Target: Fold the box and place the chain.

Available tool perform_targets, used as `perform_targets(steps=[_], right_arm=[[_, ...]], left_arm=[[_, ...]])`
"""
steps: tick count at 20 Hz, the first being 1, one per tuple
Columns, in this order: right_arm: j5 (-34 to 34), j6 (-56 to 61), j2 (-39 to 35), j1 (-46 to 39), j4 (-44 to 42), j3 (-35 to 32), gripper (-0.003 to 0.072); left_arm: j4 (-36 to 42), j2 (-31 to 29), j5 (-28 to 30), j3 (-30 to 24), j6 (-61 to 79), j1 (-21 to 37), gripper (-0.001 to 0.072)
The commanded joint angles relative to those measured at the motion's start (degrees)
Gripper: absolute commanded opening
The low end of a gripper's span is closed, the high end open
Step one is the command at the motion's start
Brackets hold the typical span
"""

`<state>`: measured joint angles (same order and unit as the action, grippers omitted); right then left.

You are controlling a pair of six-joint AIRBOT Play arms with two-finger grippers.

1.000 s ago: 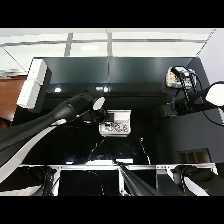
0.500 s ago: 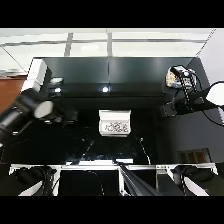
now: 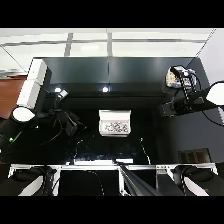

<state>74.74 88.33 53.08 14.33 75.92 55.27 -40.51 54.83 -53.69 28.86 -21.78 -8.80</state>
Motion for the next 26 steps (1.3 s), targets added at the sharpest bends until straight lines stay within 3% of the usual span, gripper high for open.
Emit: perform_targets(steps=[1, 4, 9, 16, 19, 26], right_arm=[[0.0, 1.2, 0.0, 0.0, -0.7, 0.0, 0.0219], [0.0, 2.1, 0.0, 0.0, -0.9, 0.0, 0.0220], [0.0, 2.1, 0.0, 0.0, -1.1, 0.0, 0.0219], [-0.2, 2.1, 0.0, 0.0, -1.1, 0.0, 0.0219], [-0.3, 2.1, 0.0, 0.0, -1.1, 0.0, 0.0219], [-0.5, 2.1, 0.0, 0.0, -1.1, 0.0, 0.0219]], left_arm=[[6.9, 2.4, 3.9, -1.2, 37.1, -3.4, 0.0715], [9.8, 5.7, 4.3, -1.2, 43.8, -7.6, 0.0715], [15.5, 13.4, 5.9, -0.7, 44.5, -8.0, 0.0715], [13.4, 17.8, 5.2, 3.7, 43.9, -11.3, 0.0715], [8.9, 19.3, 6.0, 5.3, 40.2, -13.8, 0.0715], [7.5, 19.6, 7.0, 5.6, 38.7, -14.8, 0.0715]])
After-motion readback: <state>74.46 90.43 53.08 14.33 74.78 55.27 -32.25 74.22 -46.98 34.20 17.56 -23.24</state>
